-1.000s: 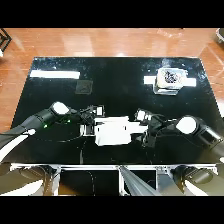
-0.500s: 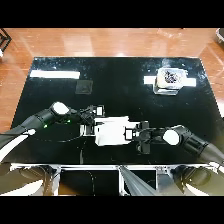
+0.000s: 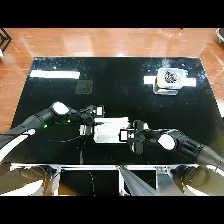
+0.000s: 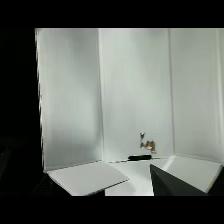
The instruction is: Fold the box and place the chain.
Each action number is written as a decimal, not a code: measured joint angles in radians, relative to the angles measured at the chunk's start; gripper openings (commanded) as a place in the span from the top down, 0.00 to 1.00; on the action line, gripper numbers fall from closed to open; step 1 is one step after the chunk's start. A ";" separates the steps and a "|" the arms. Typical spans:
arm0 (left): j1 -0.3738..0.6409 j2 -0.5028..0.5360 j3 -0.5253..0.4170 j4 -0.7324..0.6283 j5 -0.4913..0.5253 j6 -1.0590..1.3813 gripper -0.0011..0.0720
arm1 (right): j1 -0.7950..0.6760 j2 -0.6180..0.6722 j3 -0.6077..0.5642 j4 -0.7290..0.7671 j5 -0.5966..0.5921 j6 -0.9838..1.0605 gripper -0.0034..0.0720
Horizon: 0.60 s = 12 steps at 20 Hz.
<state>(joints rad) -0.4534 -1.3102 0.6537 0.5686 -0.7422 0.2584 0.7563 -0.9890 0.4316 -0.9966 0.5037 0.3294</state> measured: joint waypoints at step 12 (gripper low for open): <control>-0.001 0.000 0.000 -0.004 -0.029 -0.024 0.96 | -0.002 0.011 0.049 -0.130 -0.009 0.282 0.02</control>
<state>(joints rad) -0.4545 -1.3102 0.6537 0.5648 -0.7712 0.2344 0.7547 -0.9775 0.4808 -1.1271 0.4950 0.6109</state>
